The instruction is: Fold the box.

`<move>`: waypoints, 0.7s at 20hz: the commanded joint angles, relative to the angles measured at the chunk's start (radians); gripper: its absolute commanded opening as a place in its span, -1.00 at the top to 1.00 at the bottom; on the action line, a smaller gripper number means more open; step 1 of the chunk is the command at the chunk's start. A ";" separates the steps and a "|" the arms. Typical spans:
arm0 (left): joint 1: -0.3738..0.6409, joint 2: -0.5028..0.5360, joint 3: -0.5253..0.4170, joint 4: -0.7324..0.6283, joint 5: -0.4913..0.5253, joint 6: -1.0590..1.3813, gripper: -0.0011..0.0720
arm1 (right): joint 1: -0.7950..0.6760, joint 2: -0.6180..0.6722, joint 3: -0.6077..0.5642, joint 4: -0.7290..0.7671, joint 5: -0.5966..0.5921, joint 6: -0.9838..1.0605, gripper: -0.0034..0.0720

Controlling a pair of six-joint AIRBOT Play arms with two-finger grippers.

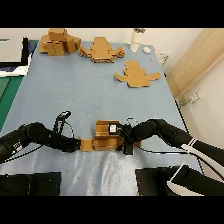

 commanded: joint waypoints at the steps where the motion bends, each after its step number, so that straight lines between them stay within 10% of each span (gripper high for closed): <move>1: 0.001 -0.004 0.001 0.026 0.040 -0.030 0.95 | 0.000 0.000 0.001 0.000 0.000 0.000 -0.45; 14: -0.001 -0.049 0.000 -0.086 0.059 0.113 0.95 | 0.000 0.000 0.001 0.000 0.000 0.000 -0.45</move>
